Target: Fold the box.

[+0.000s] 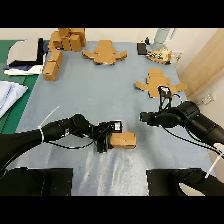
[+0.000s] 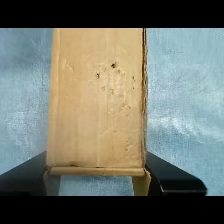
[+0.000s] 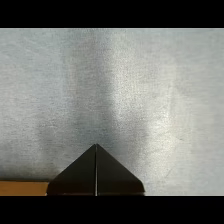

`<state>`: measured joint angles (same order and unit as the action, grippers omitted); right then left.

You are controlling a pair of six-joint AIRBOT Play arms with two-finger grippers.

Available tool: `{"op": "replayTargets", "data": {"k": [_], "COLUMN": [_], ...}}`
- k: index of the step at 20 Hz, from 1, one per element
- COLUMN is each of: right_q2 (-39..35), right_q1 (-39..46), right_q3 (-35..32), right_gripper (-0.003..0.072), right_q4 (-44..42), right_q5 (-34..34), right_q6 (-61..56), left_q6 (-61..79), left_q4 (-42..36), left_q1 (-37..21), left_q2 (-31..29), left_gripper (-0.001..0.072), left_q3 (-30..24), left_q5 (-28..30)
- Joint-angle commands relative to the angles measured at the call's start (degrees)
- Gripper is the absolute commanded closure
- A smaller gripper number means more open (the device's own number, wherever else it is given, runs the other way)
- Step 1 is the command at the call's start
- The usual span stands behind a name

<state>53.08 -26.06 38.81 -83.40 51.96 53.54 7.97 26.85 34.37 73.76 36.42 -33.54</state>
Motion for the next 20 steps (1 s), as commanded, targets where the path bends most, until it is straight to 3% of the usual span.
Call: {"op": "replayTargets", "data": {"k": [1, 6, 16, 20], "right_q2": [0.07, 0.07, 0.07, 0.07], "right_q1": [0.02, 0.02, 0.02, 0.02], "right_q3": [0.04, 0.04, 0.04, 0.04], "right_gripper": [0.0684, 0.0684, 0.0684, 0.0684], "right_q4": [-0.2, -0.2, -0.2, -0.2], "right_q5": [0.04, 0.04, 0.04, 0.04], "right_q6": [0.0, 0.0, 0.0, 0.0], "left_q6": [-0.96, -11.15, -12.5, -14.71], "left_q4": [-0.07, 0.11, 0.92, 5.57], "left_q1": [-0.83, -8.81, -41.33, -51.04], "left_q2": [-1.88, -2.78, -4.87, -5.99], "left_gripper": [0.0222, 0.0221, 0.0222, 0.0222], "left_q3": [0.07, 0.07, 0.68, 1.99], "left_q5": [0.74, 6.45, 9.73, 10.73]}}
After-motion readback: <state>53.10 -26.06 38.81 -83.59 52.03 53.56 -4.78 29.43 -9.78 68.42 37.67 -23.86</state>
